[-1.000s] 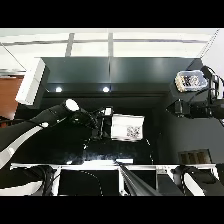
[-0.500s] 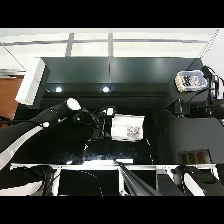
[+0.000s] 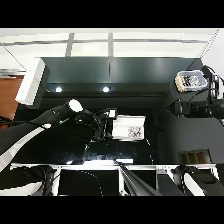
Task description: Fold the box and place the chain.
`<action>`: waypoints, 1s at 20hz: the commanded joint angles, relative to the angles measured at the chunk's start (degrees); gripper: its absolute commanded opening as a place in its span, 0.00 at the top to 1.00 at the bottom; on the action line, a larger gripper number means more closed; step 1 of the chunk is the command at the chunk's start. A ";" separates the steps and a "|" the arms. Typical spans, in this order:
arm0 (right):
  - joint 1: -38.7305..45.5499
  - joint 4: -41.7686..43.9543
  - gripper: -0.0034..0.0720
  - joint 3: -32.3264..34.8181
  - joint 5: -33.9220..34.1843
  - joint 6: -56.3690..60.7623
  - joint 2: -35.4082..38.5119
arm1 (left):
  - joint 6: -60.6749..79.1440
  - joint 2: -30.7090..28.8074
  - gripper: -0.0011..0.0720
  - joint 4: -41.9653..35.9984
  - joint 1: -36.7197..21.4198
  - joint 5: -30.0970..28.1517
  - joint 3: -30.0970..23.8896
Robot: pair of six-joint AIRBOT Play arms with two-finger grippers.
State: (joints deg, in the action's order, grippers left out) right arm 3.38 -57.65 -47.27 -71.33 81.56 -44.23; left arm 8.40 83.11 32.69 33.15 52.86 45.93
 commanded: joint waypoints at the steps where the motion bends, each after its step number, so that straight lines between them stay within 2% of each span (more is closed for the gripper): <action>1: -1.40 0.17 0.38 0.96 2.40 0.02 -0.04 | -0.09 0.02 0.36 1.01 0.07 -0.85 0.02; 4: -6.51 0.17 0.38 1.62 6.67 2.08 -3.54 | -0.09 0.02 0.35 1.38 0.07 -0.85 0.02; 7: -11.96 0.90 0.37 1.55 14.67 1.95 -11.37 | -0.09 0.02 0.35 1.38 0.07 -0.85 0.02; 8: -13.20 2.25 0.15 1.57 16.22 0.00 -14.21 | -0.09 0.02 0.35 1.36 0.07 -0.92 0.02; 9: -14.23 5.31 0.10 1.57 16.79 -6.21 -16.85 | -0.09 0.02 0.35 1.36 0.09 -0.98 0.02; 11: -15.96 11.13 0.10 1.57 15.87 -24.26 -20.55 | -0.09 0.02 0.35 1.36 0.09 -1.27 0.02; 14: -16.70 10.80 0.10 1.16 12.52 -44.52 -19.61 | -0.04 0.02 0.35 1.05 0.09 -1.73 0.02; 16: -16.72 10.64 0.10 0.94 6.29 -49.99 -17.79 | -0.07 0.02 0.35 0.96 0.09 -1.88 0.02; 18: -16.72 9.18 0.11 1.01 0.28 -50.53 -16.48 | -0.07 0.02 0.35 0.94 0.09 -1.86 0.02; 20: -16.72 6.36 0.11 2.12 -0.11 -49.57 -16.28 | -0.07 0.02 0.35 0.96 0.09 -1.84 0.02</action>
